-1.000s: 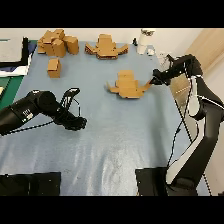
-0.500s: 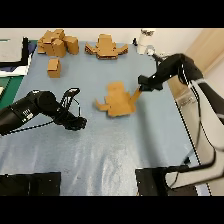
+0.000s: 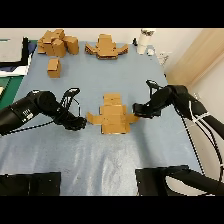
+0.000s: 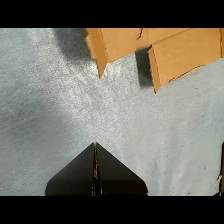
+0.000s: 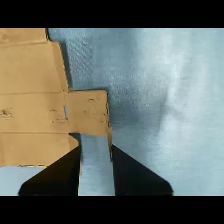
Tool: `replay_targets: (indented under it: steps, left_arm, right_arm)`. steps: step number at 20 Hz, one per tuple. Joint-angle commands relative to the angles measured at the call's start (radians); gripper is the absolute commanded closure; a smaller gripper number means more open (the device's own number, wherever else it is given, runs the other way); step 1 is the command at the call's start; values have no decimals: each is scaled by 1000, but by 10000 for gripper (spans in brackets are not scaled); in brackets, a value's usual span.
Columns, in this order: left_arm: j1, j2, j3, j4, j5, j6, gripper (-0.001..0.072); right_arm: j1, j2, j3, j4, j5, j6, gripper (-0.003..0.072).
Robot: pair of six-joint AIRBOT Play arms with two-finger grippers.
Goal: Fold the box.
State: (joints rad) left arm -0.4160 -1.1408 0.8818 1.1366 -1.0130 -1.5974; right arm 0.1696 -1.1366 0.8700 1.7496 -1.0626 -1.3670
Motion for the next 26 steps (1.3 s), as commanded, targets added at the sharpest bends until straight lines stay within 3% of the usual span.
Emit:
replay_targets:
  steps: [1, 5, 10, 15, 16, 19, 22, 23, 24, 26]
  left_arm:
    - [0, 1, 0, 0, 0, 0, 700]
    - [0, 1, 0, 0, 0, 0, 700]
    - [0, 1, 0, 0, 0, 0, 700]
    - [0, 1, 0, 0, 7, 0, 700]
    - [0, 0, 0, 0, 40, 0, 700]
    - [0, 1, 0, 0, 139, 0, 699]
    - [0, 1, 0, -1, 143, 0, 700]
    - [0, 1, 0, -1, 137, 0, 700]
    - [0, 1, 0, -1, 139, 0, 700]
    - [0, 1, 3, -9, 137, 0, 699]
  right_arm:
    - [-11, -27, -27, -89, 14, 11, 374]
    - [-54, -99, -4, -72, 9, -92, 375]
    - [-54, -170, 49, 85, -8, -299, 376]
    - [-54, -225, 71, 111, -33, -355, 396]
    - [-54, -229, 72, 111, -30, -365, 452]
    - [-54, -229, 84, 114, -14, -381, 465]
    - [-54, -229, 103, 145, -16, -424, 554]
    - [-53, -229, 108, 177, -22, -450, 649]
    - [-52, -228, 111, 216, -23, -470, 682]
    - [-45, -227, 112, 297, -29, -512, 682]
